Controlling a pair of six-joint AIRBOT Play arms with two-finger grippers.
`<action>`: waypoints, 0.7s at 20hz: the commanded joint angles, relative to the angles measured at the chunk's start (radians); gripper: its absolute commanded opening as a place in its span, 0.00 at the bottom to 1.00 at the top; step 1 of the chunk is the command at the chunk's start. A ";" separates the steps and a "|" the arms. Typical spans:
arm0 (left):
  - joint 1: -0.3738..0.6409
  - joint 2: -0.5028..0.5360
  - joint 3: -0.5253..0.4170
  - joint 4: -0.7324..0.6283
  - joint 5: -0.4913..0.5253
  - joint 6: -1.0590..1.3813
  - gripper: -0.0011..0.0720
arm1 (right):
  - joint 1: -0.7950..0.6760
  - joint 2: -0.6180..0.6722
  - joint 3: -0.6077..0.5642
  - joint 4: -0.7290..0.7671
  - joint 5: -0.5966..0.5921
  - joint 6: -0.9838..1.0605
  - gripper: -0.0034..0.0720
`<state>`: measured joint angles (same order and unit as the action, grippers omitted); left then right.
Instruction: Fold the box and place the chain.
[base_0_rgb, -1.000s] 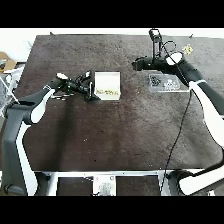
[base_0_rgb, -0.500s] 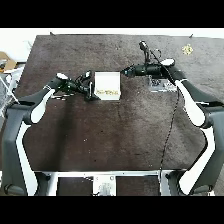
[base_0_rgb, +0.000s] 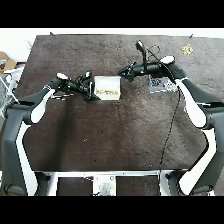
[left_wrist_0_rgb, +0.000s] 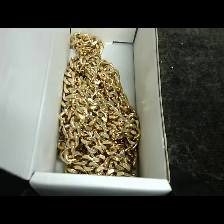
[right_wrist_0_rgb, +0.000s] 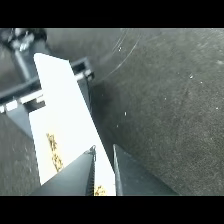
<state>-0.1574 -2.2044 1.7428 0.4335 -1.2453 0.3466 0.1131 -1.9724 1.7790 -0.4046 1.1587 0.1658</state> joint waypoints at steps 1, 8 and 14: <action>0.000 0.001 0.000 0.000 0.000 0.000 0.39 | 0.048 0.028 -0.001 -0.123 -0.029 -0.010 0.24; 0.000 0.001 0.000 0.000 0.000 0.000 0.39 | 0.139 0.031 -0.003 -0.291 -0.043 -0.005 0.16; 0.000 0.001 0.000 0.000 0.000 0.000 0.39 | 0.174 0.113 -0.102 -0.287 -0.177 -0.017 0.15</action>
<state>-0.1574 -2.2044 1.7428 0.4332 -1.2453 0.3466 0.2710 -1.9007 1.7248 -0.6769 1.0531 0.1551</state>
